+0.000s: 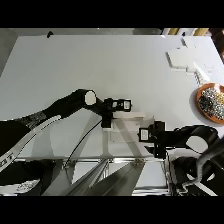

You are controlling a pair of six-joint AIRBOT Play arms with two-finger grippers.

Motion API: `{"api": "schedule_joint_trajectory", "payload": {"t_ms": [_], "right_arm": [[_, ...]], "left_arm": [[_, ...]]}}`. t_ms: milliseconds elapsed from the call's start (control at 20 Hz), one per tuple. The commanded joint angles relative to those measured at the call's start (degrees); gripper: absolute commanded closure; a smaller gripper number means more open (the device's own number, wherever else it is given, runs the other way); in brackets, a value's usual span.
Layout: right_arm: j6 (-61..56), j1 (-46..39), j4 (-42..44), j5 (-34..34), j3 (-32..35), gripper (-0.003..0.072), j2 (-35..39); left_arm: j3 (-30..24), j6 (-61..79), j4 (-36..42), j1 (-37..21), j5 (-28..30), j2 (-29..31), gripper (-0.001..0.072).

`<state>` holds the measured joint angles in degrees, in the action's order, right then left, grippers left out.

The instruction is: Fold the box and place the chain.

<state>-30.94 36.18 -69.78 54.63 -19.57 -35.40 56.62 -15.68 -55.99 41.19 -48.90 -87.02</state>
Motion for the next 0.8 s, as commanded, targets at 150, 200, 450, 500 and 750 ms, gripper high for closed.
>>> {"api": "schedule_joint_trajectory", "payload": {"t_ms": [150,200,450,500,750], "right_arm": [[3.0,8.1,-3.9,-18.1,7.6,0.0007,-0.2],[2.9,8.1,-4.9,-19.7,8.2,0.0007,-0.4],[2.9,3.2,-6.1,-23.4,7.7,0.0007,-3.3],[3.0,1.6,-6.1,-23.4,7.1,0.0008,-3.5],[3.0,-2.5,-6.1,-22.1,1.5,0.0008,-4.0]], "left_arm": [[0.0,0.0,0.0,0.0,-0.2,0.0,0.0696],[0.0,0.0,0.0,0.0,-0.2,0.0,0.0696],[0.0,0.0,0.0,0.0,-0.2,0.0,0.0696],[0.0,0.0,0.0,0.0,-0.2,0.0,0.0696],[0.0,0.0,0.0,0.0,-0.2,0.0,0.0696]]}}
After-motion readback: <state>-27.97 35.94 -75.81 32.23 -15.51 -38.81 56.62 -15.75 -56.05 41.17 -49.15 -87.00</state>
